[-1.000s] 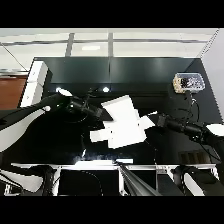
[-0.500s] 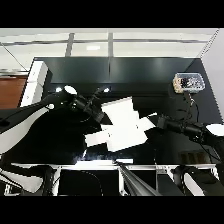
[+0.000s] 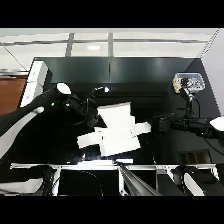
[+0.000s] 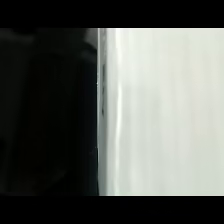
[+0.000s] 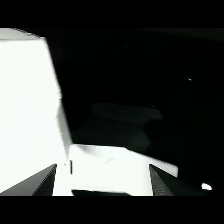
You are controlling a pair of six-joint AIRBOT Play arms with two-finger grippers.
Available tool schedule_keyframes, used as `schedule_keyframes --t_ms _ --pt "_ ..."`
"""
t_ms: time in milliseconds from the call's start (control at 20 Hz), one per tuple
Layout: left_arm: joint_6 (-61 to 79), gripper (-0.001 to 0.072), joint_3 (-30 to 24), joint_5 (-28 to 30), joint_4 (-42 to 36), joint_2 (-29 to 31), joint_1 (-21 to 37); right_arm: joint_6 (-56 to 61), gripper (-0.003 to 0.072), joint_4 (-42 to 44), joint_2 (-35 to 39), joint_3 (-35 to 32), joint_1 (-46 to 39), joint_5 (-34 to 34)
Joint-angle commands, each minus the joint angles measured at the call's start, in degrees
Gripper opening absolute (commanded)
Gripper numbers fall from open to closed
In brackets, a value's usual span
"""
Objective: Fold the box and place the chain.
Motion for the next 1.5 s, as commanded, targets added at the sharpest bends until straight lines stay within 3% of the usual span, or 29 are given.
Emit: schedule_keyframes --t_ms 0,100,200,350,550,950,1300,1450 --pt "10.8 0.0027 -8.9 18.2 2.1 12.6 -4.3 0.0 0.0663 -8.7 0.1 5.3 0.0 5.0" --pt "22.8 0.0031 -13.8 27.5 2.1 16.5 -6.5 0.0 0.0663 -8.1 0.1 5.5 0.1 3.7" --pt "28.5 0.0031 -14.3 27.2 2.0 15.0 -6.8 0.5 0.0663 -8.0 0.1 5.5 0.1 1.5" --pt "32.2 0.0029 -14.3 26.8 2.1 11.1 -6.9 -1.9 0.0662 -7.0 0.1 5.5 0.5 3.7" --pt "36.1 0.0027 -14.4 30.3 4.3 9.4 -9.1 -3.6 0.0662 -22.5 0.1 5.2 5.9 3.4" --pt "33.2 0.0028 -14.4 30.8 4.2 6.2 -9.9 -4.1 0.0663 -17.7 -2.4 -1.2 20.0 -6.4" --pt "33.2 0.0028 -14.4 30.3 4.3 6.2 -9.9 -24.0 0.0662 -17.6 -2.8 -4.9 30.4 -9.2" --pt "33.2 0.0028 -14.4 30.1 4.2 6.2 -9.9 -24.7 0.0662 -17.1 -3.8 -5.1 34.2 -9.9"
